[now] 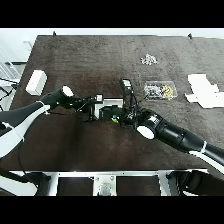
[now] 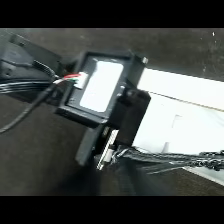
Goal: Fold the box and place the chain.
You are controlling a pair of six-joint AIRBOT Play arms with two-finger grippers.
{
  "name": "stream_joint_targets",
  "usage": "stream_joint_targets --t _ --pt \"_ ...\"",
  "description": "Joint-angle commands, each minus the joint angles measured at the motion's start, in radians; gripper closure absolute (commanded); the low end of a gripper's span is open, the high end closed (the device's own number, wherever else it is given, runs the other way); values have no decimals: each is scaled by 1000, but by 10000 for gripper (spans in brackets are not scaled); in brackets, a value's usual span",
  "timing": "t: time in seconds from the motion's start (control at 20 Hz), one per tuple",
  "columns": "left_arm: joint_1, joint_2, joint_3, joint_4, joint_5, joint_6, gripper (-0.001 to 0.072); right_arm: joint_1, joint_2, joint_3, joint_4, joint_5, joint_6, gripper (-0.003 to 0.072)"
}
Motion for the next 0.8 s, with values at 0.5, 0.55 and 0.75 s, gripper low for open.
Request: stream_joint_targets --t 0.5,0.55,0.75 --pt "0 0 0 0 0 0 234 -372 122 -6 -27 375 -677 151" --pt "0 0 0 0 0 0 234 -390 104 -6 -25 376 -780 151" --pt "0 0 0 0 0 0 234 -432 5 -6 2 376 -1083 118"
